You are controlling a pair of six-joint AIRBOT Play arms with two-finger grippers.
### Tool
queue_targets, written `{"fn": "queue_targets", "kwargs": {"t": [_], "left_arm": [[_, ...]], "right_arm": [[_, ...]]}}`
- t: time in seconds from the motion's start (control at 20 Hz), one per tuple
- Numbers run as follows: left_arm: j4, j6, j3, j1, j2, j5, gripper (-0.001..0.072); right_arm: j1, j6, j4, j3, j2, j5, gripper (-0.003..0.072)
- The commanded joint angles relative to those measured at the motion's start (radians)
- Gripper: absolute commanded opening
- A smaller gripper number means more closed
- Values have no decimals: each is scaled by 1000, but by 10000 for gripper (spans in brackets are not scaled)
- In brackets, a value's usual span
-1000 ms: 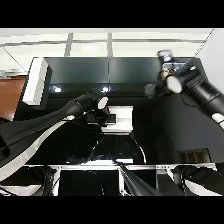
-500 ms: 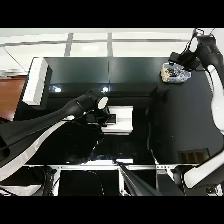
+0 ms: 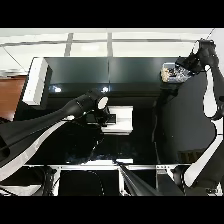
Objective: Fold the box and place the chain.
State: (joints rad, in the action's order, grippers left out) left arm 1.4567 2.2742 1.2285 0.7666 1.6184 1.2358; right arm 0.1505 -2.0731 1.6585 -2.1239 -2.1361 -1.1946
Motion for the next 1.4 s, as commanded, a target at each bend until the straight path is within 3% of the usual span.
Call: {"fn": "queue_targets", "kwargs": {"t": [0.0, 0.1, 0.15, 0.2, 0.3, 0.35, 0.4, 0.6, 0.75, 1.05, 1.2, 1.35], "left_arm": [[0, 0, 1, 0, 0, 0, 25], [0, 0, 1, 0, 0, 0, 25], [0, 0, 1, 0, 0, 0, 25], [0, 0, 1, 0, 0, 0, 25], [0, 0, 1, 0, 0, 0, 25], [0, 0, 1, 0, 0, 0, 26], [0, 0, 1, -1, 0, 0, 26], [0, 0, 1, 0, 0, 0, 25], [-2, 0, 1, -1, 0, -2, 25], [-2, 0, 1, -1, 0, -3, 26], [-2, 0, 1, -1, 0, -2, 26], [-1, 0, 1, -1, 0, -2, 26]], "right_arm": [[16, -2, -29, -7, -26, 36, 650], [14, -2, -29, 7, -29, 71, 647], [14, -2, -31, 16, -31, 77, 571], [16, -2, -33, 22, -33, 76, 569], [16, 13, -33, 25, -34, 51, 355], [18, 40, -41, 25, -30, 29, 98], [18, 53, -43, 24, -21, 9, 15], [17, 172, -46, 25, 85, -40, 14], [-5, 364, -111, 27, 209, -150, 14], [-73, 446, -125, 170, 549, -177, 13], [-86, 517, -274, 233, 705, -243, 14], [-101, 580, -435, 392, 902, -308, 14]]}}
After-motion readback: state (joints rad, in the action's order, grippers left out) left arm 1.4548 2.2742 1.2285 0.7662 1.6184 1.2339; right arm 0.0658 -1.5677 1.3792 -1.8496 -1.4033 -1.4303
